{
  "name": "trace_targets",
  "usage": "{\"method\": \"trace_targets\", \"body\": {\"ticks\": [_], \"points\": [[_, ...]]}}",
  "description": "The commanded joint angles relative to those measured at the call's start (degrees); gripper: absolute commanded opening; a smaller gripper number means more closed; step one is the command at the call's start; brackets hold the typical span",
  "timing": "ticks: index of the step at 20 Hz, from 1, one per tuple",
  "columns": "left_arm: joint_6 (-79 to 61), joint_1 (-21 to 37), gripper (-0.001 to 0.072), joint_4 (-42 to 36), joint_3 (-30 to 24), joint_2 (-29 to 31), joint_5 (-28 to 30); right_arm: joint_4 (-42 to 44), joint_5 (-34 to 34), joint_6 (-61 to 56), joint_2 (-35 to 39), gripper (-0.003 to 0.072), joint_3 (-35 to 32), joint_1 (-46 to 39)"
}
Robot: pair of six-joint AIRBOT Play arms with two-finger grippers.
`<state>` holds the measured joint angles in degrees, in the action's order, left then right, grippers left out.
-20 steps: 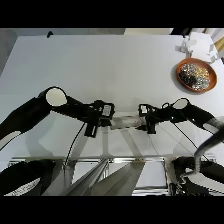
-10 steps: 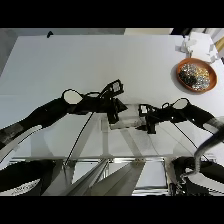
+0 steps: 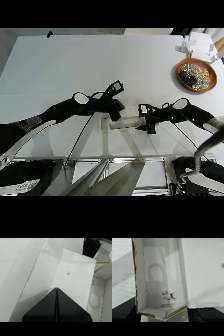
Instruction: Fold the box and place the chain.
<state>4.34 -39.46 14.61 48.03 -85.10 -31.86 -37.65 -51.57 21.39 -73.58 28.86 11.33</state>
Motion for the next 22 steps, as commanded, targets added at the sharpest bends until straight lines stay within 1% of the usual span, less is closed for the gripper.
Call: {"method": "trace_targets", "body": {"ticks": [1, 3, 6, 9, 10, 11, 13, 14, 17, 20, 21, 22], "points": [[0.00, 0.13, 0.0005, 2.78, -0.04, -0.17, -3.28, -0.02, -0.07, 0.07, 0.02, 0.0292, 0.07, 0.02], [3.26, 0.52, 0.0001, 8.50, -0.04, 1.86, -4.59, -0.02, -0.07, 0.07, 0.02, 0.0292, 0.07, 0.02], [13.86, 0.52, 0.0000, 23.54, -0.04, 6.88, -6.67, -0.02, -0.07, 0.07, 0.02, 0.0292, 0.07, 0.02], [24.87, 0.52, 0.0000, 39.04, -0.04, 11.91, -12.46, -0.02, -0.07, 0.07, 0.02, 0.0292, 0.07, 0.02], [27.67, 0.52, 0.0000, 43.04, -0.04, 13.05, -15.32, -0.02, -0.07, 0.07, 0.02, 0.0292, 0.07, 0.02], [29.00, 0.52, 0.0000, 45.27, -0.04, 13.62, -18.73, -0.02, -0.07, 0.07, 0.02, 0.0292, 0.07, 0.02], [28.55, 0.44, 0.0000, 45.92, -0.52, 13.42, -24.00, -0.02, -0.07, 0.07, 0.02, 0.0292, 0.07, 0.02], [27.85, 0.22, 0.0001, 45.86, -1.42, 13.42, -24.61, -0.02, -0.07, 0.07, 0.02, 0.0292, 0.07, 0.02], [24.90, 0.02, 0.0003, 45.94, -4.33, 13.38, -24.30, -0.02, -0.07, 0.07, 0.02, 0.0292, 0.07, 0.02], [19.85, 0.28, 0.0009, 47.74, -5.29, 12.28, -24.04, -0.02, -0.07, 0.07, 0.02, 0.0292, 0.07, 0.02], [18.08, 0.28, 0.0027, 48.06, -5.29, 11.61, -23.19, -0.02, -0.07, 0.07, 0.02, 0.0292, 0.07, 0.02], [16.02, 0.26, 0.0125, 48.04, -5.29, 10.86, -22.05, -0.02, -0.07, 0.07, 0.02, 0.0292, 0.07, 0.02]]}}
